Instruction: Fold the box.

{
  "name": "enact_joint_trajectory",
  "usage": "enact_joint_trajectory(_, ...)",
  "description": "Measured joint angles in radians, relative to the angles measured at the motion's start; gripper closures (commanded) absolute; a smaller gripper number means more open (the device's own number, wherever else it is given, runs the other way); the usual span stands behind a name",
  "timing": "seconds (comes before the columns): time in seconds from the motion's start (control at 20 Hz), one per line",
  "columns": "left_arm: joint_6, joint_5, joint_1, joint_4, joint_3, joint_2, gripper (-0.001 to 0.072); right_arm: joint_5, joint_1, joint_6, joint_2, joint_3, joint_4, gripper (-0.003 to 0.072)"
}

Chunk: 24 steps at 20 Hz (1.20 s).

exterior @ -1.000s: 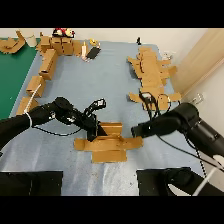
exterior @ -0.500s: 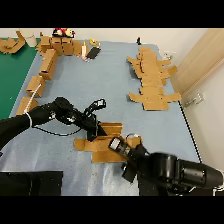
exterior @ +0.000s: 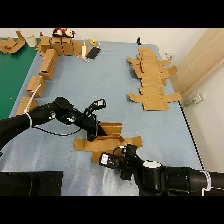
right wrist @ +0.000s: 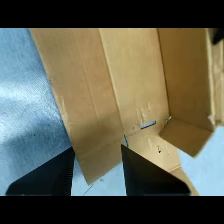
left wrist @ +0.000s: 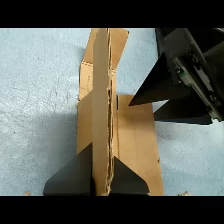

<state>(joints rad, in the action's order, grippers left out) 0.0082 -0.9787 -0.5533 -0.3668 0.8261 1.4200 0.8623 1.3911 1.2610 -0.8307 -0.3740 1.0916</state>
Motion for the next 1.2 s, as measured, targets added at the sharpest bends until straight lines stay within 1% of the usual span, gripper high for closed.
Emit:
enact_joint_trajectory(0.15,0.000,0.000,0.000,0.000,0.000,0.000,0.0696,-0.013,0.003,-0.002,-0.014,-0.008,-0.023,0.0250)
enact_joint_trajectory(0.3,0.000,0.000,-0.001,0.000,0.000,0.000,0.0697,0.019,0.005,-0.021,-0.019,-0.034,-0.042,0.0250)
enact_joint_trajectory(0.5,0.000,0.000,-0.001,0.000,0.000,0.000,0.0696,0.039,0.005,-0.182,-0.021,-0.056,-0.147,0.0250)
enact_joint_trajectory(0.65,0.000,0.000,-0.001,0.000,0.000,0.000,0.0696,0.038,0.005,-0.271,-0.023,-0.062,-0.187,0.0249)
enact_joint_trajectory(0.7,0.000,0.000,-0.001,0.000,0.000,0.000,0.0696,0.042,0.005,-0.288,-0.023,-0.062,-0.192,0.0226)
enact_joint_trajectory(0.75,0.000,0.000,-0.001,0.000,0.000,0.000,0.0696,0.046,0.005,-0.299,-0.023,-0.063,-0.199,0.0130)
enact_joint_trajectory(0.8,0.000,0.000,-0.001,0.000,0.000,0.000,0.0696,0.048,0.005,-0.308,-0.023,-0.064,-0.207,0.0004)
enact_joint_trajectory(0.85,0.000,0.000,-0.001,0.000,0.000,0.000,0.0696,0.051,0.005,-0.312,-0.023,-0.064,-0.217,-0.0021)
enact_joint_trajectory(1.2,0.000,0.000,-0.001,0.000,0.000,0.000,0.0696,0.063,0.005,-0.270,-0.004,-0.065,-0.220,-0.0021)
